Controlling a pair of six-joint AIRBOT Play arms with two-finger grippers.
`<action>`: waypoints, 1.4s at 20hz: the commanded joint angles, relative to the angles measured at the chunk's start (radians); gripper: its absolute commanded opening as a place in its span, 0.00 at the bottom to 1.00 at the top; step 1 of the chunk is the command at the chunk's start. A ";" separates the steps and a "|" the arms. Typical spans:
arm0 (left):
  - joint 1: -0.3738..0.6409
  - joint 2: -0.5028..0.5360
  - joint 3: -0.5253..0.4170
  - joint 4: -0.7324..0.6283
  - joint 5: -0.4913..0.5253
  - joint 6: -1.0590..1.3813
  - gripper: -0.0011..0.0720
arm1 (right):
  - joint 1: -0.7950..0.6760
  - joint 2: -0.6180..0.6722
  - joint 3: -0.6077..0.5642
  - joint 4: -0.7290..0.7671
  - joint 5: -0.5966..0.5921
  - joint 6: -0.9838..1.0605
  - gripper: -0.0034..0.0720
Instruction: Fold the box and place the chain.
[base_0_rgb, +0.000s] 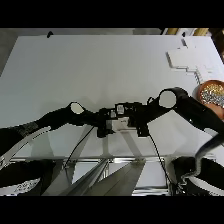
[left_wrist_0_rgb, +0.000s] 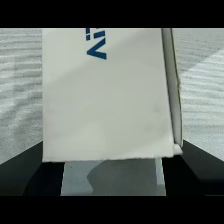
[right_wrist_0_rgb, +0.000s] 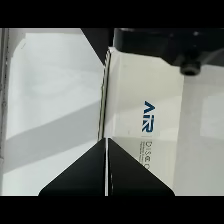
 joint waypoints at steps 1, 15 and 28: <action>0.000 0.001 0.000 0.000 0.001 0.000 0.47 | 0.001 0.006 0.000 0.000 -0.022 0.000 0.06; 0.000 0.001 0.000 0.000 0.001 0.000 0.47 | 0.001 -0.057 -0.002 0.003 0.005 0.000 0.06; 0.000 0.001 0.000 0.000 0.001 0.000 0.47 | 0.001 -0.130 -0.030 0.027 -0.035 0.000 0.06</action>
